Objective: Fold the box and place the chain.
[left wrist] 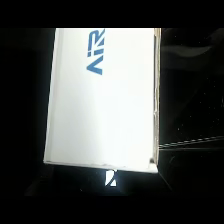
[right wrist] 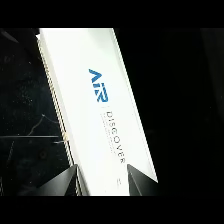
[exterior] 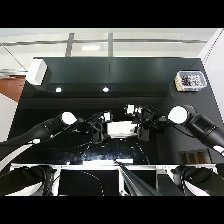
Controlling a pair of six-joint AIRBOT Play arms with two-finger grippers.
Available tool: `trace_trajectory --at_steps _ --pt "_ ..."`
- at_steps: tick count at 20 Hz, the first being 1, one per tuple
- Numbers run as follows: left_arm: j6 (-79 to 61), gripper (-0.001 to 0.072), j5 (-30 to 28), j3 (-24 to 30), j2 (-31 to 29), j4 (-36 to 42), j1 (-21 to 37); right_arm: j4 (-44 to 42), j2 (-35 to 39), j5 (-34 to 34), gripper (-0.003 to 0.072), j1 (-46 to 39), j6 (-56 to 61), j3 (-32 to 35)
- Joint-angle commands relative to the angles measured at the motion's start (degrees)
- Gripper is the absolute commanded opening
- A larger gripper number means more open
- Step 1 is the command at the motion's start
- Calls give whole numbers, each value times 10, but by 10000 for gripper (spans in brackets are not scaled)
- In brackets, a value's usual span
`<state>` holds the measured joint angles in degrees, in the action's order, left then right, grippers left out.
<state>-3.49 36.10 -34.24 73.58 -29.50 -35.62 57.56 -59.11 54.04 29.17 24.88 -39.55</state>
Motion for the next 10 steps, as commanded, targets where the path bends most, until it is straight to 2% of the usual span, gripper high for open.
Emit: trace_trajectory --at_steps 1,10 --pt "0 400 0 0 0 0 0 -1 0 -1 378 0 0 0" --pt "0 400 -1 0 0 0 0 0 -16 -20 367 33 3 1"
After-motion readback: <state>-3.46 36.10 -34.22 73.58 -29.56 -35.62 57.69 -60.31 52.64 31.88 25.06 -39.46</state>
